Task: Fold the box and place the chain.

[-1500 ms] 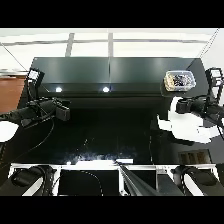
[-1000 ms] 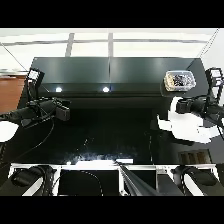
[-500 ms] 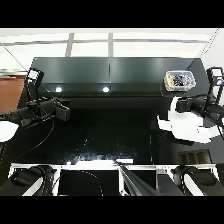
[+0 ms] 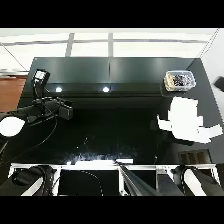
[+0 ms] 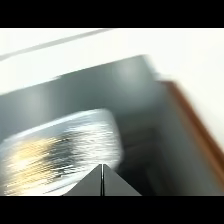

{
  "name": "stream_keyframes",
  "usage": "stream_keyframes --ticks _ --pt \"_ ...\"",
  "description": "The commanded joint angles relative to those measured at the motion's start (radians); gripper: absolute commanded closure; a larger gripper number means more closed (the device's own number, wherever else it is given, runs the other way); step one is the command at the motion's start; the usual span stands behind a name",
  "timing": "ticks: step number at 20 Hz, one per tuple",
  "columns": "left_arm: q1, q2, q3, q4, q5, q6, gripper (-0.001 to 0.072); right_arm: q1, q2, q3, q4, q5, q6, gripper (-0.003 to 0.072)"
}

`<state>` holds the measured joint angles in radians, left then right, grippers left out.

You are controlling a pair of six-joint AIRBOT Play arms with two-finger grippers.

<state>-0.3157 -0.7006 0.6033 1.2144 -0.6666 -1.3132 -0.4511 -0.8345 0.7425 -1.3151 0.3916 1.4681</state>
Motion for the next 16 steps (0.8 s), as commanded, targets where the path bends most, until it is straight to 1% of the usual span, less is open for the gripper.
stream_keyframes --ticks 1,2,3,4,7,9,12,14,15,16 --pt "-0.001 -0.010 0.000 0.000 0.015 0.000 0.0600 -0.338 -0.154 0.101 -0.013 0.252 0.056 0.0649" --pt "-0.001 -0.010 0.000 0.000 0.021 0.000 0.0296 -0.407 -0.205 0.104 -0.013 0.343 0.041 0.0252" --pt "-0.001 -0.010 0.000 -0.001 0.031 -0.005 0.0003 -0.454 -0.258 0.105 -0.013 0.449 -0.026 -0.0034" --pt "-0.001 -0.010 0.000 -0.001 0.037 -0.004 -0.0002 -0.480 -0.305 0.106 -0.013 0.541 -0.118 -0.0034" --pt "-0.001 -0.010 0.000 -0.004 0.037 -0.004 -0.0001 -0.484 -0.425 0.129 0.017 0.732 -0.330 -0.0034" --pt "-0.001 -0.010 0.000 -0.025 0.037 -0.004 -0.0001 -0.469 -0.460 0.150 0.032 0.787 -0.402 -0.0034" --pt "-0.001 -0.010 0.000 -0.049 0.035 -0.003 0.0000 -0.451 -0.478 0.158 0.026 0.808 -0.484 -0.0034" --pt "-0.003 -0.010 0.000 -0.048 0.034 -0.003 0.0000 -0.451 -0.500 0.161 0.047 0.841 -0.566 -0.0034" --pt "-0.003 -0.010 0.000 -0.049 0.034 -0.003 0.0000 -0.451 -0.509 0.161 0.069 0.860 -0.613 0.0069" --pt "-0.003 -0.010 0.000 -0.048 0.035 -0.003 -0.0001 -0.451 -0.513 0.161 0.086 0.866 -0.636 0.0193"
